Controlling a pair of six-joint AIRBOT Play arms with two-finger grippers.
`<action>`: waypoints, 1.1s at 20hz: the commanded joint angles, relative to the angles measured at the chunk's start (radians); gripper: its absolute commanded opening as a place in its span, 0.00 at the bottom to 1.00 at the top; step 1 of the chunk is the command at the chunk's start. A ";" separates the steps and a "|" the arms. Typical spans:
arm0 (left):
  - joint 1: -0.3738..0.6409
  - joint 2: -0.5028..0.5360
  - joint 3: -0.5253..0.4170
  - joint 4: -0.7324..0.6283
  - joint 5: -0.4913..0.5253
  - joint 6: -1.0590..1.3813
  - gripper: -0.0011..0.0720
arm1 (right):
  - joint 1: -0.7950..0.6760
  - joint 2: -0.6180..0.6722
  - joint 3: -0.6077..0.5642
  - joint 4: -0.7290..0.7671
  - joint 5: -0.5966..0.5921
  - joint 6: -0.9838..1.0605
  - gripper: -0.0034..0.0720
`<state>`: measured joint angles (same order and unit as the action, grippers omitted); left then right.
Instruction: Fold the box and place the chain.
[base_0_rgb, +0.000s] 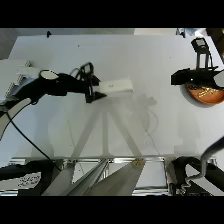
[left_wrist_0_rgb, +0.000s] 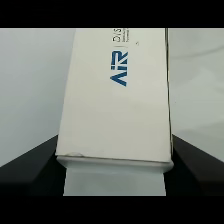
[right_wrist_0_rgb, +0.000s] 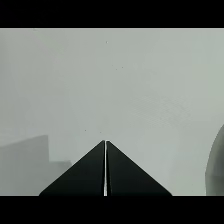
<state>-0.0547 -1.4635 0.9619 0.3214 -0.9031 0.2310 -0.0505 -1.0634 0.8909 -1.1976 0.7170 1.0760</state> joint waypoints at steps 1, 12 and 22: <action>0.104 0.055 0.000 -0.031 0.175 -0.129 0.02 | 0.000 0.001 0.000 0.000 0.000 0.000 0.06; 0.343 0.043 0.000 -0.082 0.790 -0.378 0.02 | 0.000 0.001 0.000 0.000 0.000 0.000 0.06; 0.340 -0.164 0.000 -0.077 0.771 -0.487 0.02 | 0.000 0.001 0.000 0.000 0.000 0.000 0.06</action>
<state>0.2836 -1.5726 0.9615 0.2394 -0.1284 -0.2317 -0.0505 -1.0634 0.8909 -1.1976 0.7166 1.0760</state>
